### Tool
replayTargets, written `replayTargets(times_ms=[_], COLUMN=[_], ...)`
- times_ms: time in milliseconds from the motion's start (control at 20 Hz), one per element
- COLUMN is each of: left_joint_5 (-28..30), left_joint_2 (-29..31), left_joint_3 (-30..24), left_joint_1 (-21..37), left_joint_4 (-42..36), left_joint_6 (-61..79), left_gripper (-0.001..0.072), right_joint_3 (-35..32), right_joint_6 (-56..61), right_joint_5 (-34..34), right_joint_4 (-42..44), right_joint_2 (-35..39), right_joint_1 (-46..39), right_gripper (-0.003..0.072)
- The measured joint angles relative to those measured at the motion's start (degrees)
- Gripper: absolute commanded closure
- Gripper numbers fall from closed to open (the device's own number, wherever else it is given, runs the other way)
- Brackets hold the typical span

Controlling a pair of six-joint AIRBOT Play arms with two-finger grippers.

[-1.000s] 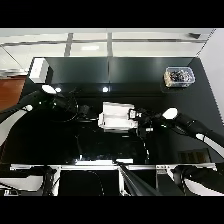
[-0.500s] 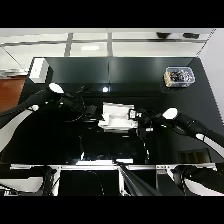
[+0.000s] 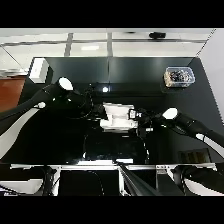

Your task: Fold the box and place the chain.

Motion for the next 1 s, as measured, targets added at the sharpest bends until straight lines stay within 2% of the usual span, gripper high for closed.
replayTargets(times_ms=[200,450,600,1000], left_joint_5=[1.09,3.23,3.96,6.78], left_joint_2=[0.00,0.00,0.00,-0.02], left_joint_3=[1.79,2.54,2.64,2.75], left_joint_1=[-2.21,-5.22,-6.51,-10.32], left_joint_4=[4.74,7.15,8.66,17.44], left_joint_6=[-7.17,-12.33,-14.25,-21.88], left_gripper=[0.0213,0.0215,0.0352,0.0353], right_joint_3=[0.00,0.00,0.00,0.00], right_joint_6=[0.00,0.00,-0.02,-0.02], right_joint_5=[0.00,0.00,0.07,-0.07], right_joint_4=[-0.02,0.00,-0.02,-0.02], right_joint_2=[0.00,0.00,0.00,0.00], right_joint_1=[0.00,0.00,0.00,0.00], right_gripper=[0.0197,0.0196,0.0196,0.0197])
